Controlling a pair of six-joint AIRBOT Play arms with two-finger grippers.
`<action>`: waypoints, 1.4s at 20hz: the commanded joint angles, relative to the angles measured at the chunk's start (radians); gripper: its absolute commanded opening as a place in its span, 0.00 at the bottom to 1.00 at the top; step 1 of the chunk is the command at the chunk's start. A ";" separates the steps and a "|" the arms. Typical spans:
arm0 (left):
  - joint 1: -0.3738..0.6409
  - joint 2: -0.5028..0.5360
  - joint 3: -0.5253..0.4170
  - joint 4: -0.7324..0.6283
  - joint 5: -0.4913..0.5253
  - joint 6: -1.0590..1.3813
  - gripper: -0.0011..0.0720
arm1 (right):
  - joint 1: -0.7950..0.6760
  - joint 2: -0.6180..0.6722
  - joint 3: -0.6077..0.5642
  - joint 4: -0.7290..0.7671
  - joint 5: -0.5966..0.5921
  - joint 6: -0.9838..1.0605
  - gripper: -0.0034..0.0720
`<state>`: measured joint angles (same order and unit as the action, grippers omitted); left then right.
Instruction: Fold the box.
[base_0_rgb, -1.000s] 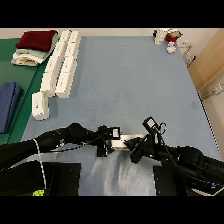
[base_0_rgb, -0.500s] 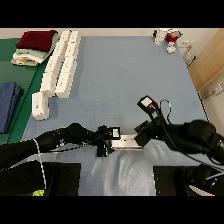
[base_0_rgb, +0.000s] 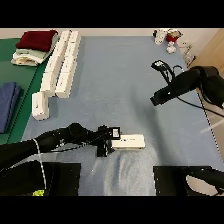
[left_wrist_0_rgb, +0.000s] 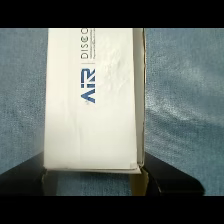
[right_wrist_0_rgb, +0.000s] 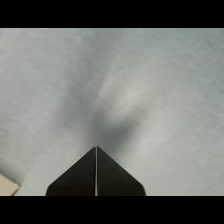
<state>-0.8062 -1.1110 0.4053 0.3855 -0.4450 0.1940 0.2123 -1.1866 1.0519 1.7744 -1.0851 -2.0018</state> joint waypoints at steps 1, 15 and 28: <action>0.000 0.001 0.001 0.000 0.000 0.000 0.44 | -0.100 -0.170 0.128 0.034 -0.070 -0.136 0.05; 0.000 0.001 0.002 0.000 0.000 0.000 0.44 | -0.100 -0.282 0.158 0.029 -0.075 -0.135 0.05; 0.547 0.396 0.001 0.740 -0.175 -1.153 0.44 | -0.100 -0.282 0.158 0.029 -0.075 -0.135 0.05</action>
<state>-0.4362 -0.8036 0.4065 0.8017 -0.5167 -0.5476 0.1104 -1.4677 1.2091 1.8015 -1.1603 -2.1368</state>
